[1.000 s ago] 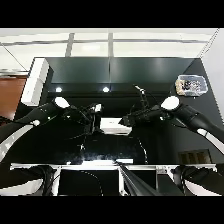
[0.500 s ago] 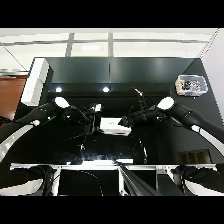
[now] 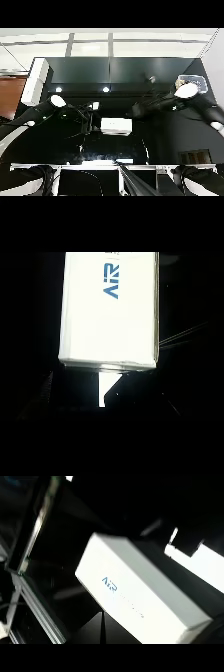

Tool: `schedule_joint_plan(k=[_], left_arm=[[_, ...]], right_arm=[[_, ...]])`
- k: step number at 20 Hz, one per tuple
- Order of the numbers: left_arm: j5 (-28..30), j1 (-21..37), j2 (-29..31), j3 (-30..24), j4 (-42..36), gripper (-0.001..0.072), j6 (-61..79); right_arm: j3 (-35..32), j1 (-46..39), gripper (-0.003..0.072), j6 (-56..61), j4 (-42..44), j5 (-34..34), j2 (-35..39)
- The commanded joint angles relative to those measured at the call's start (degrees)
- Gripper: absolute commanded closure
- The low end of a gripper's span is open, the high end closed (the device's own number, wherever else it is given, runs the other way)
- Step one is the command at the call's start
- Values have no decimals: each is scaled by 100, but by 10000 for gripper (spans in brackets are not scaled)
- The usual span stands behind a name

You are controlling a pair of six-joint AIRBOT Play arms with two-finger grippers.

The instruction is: Fold the box and place the chain.

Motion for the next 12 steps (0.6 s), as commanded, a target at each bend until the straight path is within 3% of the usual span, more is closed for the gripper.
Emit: schedule_joint_plan(k=[1, 4, 6, 9, 12], left_arm=[[-627, 350, 463, 4, 411, -7, -614], [-636, 326, 955, 13, 275, -7, -931], [-407, -11, 975, 192, 94, -6, -1344], [282, -804, 570, 625, 118, -5, -1458], [234, -1224, -118, 1191, 118, -4, -1600]], right_arm=[[111, -1029, 668, 289, -476, 664, 863], [111, -1690, 668, 514, -955, 914, 1233], [109, -1840, 669, 514, -977, 905, 1233], [109, -1823, 668, 514, -984, 686, 1233], [109, -1821, 668, 514, -988, 726, 1233]])
